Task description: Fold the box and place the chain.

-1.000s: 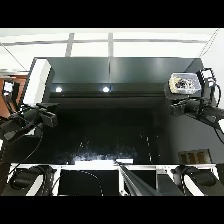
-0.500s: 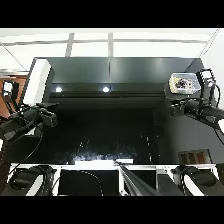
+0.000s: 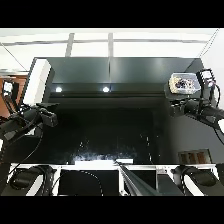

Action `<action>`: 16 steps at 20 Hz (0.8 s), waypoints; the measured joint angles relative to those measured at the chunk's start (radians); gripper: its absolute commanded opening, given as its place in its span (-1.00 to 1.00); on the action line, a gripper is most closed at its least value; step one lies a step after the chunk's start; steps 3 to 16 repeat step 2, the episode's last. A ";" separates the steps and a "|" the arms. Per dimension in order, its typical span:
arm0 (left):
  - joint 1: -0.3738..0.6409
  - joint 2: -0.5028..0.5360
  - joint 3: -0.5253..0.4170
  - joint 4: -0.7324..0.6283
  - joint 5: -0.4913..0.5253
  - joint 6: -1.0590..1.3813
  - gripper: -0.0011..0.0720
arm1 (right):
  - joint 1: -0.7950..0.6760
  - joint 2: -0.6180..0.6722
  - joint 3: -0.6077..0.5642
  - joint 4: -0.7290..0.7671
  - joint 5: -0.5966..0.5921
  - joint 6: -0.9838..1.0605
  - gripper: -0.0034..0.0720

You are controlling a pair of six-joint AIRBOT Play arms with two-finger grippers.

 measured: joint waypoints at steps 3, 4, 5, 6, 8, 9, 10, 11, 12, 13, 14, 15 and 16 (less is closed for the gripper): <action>0.000 0.000 0.000 0.000 0.000 0.000 -0.89 | 0.000 0.000 0.000 0.000 0.000 0.000 -0.87; 0.000 0.000 0.000 0.000 0.000 0.000 -0.89 | 0.000 0.000 0.000 0.000 0.000 0.000 -0.87; 0.000 0.000 0.000 0.000 0.000 0.000 -0.89 | 0.000 0.000 0.000 0.000 0.000 0.000 -0.87; 0.000 0.000 0.000 0.000 0.000 0.000 -0.89 | 0.000 0.000 0.000 0.000 0.000 0.000 -0.87; 0.000 0.000 0.000 0.000 0.000 0.000 -0.89 | 0.000 0.000 0.000 0.000 0.000 0.000 -0.87; 0.000 0.000 0.000 0.000 0.000 0.000 -0.89 | 0.000 0.000 0.000 0.000 0.000 0.000 -0.87; 0.000 0.000 0.000 0.000 0.000 0.000 -0.89 | 0.000 0.000 0.000 0.000 0.000 0.000 -0.87; 0.000 0.000 0.000 0.000 0.000 0.000 -0.89 | 0.000 0.000 0.000 0.000 0.000 0.000 -0.87; 0.000 0.000 0.000 0.000 0.000 0.000 -0.89 | 0.000 0.000 0.000 0.000 0.000 0.000 -0.87; 0.000 0.000 0.000 0.000 0.000 0.000 -0.89 | 0.000 0.000 0.000 0.000 0.000 0.000 -0.87; 0.000 0.000 0.000 0.000 0.000 0.000 -0.89 | 0.000 0.000 0.000 0.000 0.000 0.000 -0.87; 0.000 0.000 0.000 0.000 0.000 0.000 -0.89 | 0.000 0.000 0.000 0.000 0.000 0.000 -0.87; 0.000 0.000 0.000 0.000 0.000 0.000 -0.89 | 0.000 0.000 0.000 0.000 0.000 0.000 -0.87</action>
